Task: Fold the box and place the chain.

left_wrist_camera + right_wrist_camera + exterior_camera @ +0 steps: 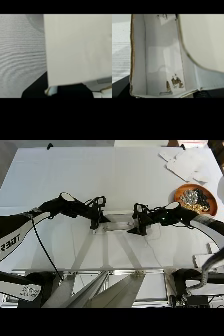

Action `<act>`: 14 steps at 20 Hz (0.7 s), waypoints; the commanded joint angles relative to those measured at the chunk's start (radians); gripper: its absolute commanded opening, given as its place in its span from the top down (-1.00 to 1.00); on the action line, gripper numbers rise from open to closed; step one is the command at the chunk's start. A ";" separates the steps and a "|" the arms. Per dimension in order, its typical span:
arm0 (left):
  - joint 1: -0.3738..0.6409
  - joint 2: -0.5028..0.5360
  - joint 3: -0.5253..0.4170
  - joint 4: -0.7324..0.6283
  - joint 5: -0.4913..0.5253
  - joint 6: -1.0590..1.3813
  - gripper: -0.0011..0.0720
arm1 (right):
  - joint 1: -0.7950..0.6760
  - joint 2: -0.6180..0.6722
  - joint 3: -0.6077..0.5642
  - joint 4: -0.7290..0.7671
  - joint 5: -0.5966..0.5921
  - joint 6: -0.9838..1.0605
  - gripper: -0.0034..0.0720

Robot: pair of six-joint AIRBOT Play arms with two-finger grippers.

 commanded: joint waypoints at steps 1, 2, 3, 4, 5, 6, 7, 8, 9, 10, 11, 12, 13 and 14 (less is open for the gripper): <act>0.000 0.000 0.000 0.000 0.000 0.000 0.94 | 0.001 -0.001 0.001 0.001 0.002 0.000 -0.94; 0.000 0.000 0.000 0.000 0.001 0.000 0.94 | 0.001 -0.001 0.001 0.001 0.002 0.000 -0.94; 0.000 0.000 0.000 0.000 0.001 0.000 0.94 | 0.001 -0.001 0.001 0.000 0.002 0.000 -0.94; 0.000 0.000 0.000 0.000 0.001 0.000 0.94 | 0.001 -0.001 0.001 0.000 0.002 0.000 -0.94; 0.000 0.000 0.000 0.000 0.001 0.000 0.94 | 0.001 -0.001 0.001 0.000 0.002 0.000 -0.94; 0.000 0.000 0.000 0.000 0.000 0.000 0.94 | 0.001 -0.001 0.001 0.000 0.002 0.000 -0.94; 0.000 0.000 0.000 0.000 0.000 0.000 0.94 | 0.001 -0.001 0.001 0.000 0.002 0.000 -0.94; 0.000 0.000 0.000 0.000 0.001 0.000 0.94 | 0.001 -0.001 0.001 0.000 0.001 0.000 -0.93; 0.000 0.000 0.000 0.000 0.001 0.000 0.94 | 0.001 -0.001 0.001 -0.001 0.001 0.000 -0.91; 0.000 0.000 0.000 0.000 0.000 0.000 0.94 | 0.001 -0.001 0.001 -0.003 0.001 0.000 -0.84; 0.000 0.000 0.000 0.000 0.001 0.000 0.94 | 0.001 -0.001 0.001 -0.003 0.001 0.000 -0.80; 0.000 0.000 0.000 0.000 0.001 0.000 0.94 | 0.001 -0.001 0.001 -0.004 0.001 0.000 -0.80; 0.000 0.000 0.000 0.000 0.000 0.000 0.94 | 0.001 -0.001 0.001 -0.004 0.001 0.000 -0.80; 0.000 0.000 0.000 0.000 0.001 0.000 0.94 | 0.001 -0.001 0.001 -0.004 0.001 0.000 -0.79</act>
